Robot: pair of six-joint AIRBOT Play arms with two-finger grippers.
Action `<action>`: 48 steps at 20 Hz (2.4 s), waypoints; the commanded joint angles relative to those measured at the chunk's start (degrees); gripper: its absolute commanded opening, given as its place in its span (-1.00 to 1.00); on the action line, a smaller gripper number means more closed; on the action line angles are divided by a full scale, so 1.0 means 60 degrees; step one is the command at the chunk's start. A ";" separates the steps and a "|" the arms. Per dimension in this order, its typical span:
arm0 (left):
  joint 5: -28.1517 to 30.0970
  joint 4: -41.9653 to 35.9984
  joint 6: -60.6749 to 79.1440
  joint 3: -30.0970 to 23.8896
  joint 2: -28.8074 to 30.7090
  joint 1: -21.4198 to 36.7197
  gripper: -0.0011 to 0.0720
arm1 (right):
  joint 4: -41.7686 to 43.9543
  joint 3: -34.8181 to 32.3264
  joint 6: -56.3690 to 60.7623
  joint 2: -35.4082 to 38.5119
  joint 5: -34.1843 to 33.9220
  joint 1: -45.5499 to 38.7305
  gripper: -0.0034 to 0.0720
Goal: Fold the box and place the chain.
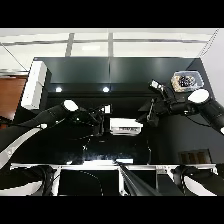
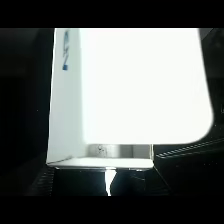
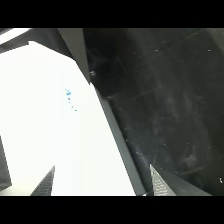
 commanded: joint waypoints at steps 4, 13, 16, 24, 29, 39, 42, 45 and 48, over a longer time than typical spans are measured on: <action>0.0015 0.0004 -0.0015 0.0004 -0.0007 -0.0007 0.00 | -0.0714 -0.0291 -0.0546 0.0084 -0.0310 0.0488 0.97; 0.0015 0.0004 -0.0015 0.0004 -0.0007 -0.0007 0.00 | -0.0860 -0.0288 -0.0444 0.0270 0.0098 0.0903 0.97; 0.0015 0.0004 -0.0015 0.0004 -0.0007 -0.0007 0.00 | -0.0954 -0.0288 -0.0430 0.0266 0.0164 0.1045 0.97; 0.0015 0.0004 -0.0015 0.0004 -0.0007 -0.0007 -0.01 | -0.2164 -0.0288 -0.0426 0.0266 -0.1271 0.1854 0.97; 0.0015 0.0004 -0.0015 0.0004 -0.0007 -0.0007 0.00 | -0.2022 -0.0168 -0.0426 0.0270 -0.0994 0.1854 0.38; 0.0015 0.0004 -0.0015 0.0004 -0.0007 -0.0007 -0.01 | -0.1752 -0.0149 -0.0313 0.0266 -0.0892 0.1923 0.38; 0.0015 0.0004 -0.0015 0.0004 -0.0007 -0.0007 0.00 | -0.1821 -0.0153 -0.0317 0.0266 -0.0627 0.1967 -0.24; 0.0015 0.0004 -0.0015 0.0004 -0.0007 -0.0007 -0.01 | -0.1821 -0.0153 -0.0317 0.0266 -0.0659 0.1967 -0.24; 0.0015 0.0004 -0.0015 0.0004 -0.0007 -0.0007 0.00 | -0.1821 -0.0153 -0.0317 0.0266 -0.0645 0.1967 -0.24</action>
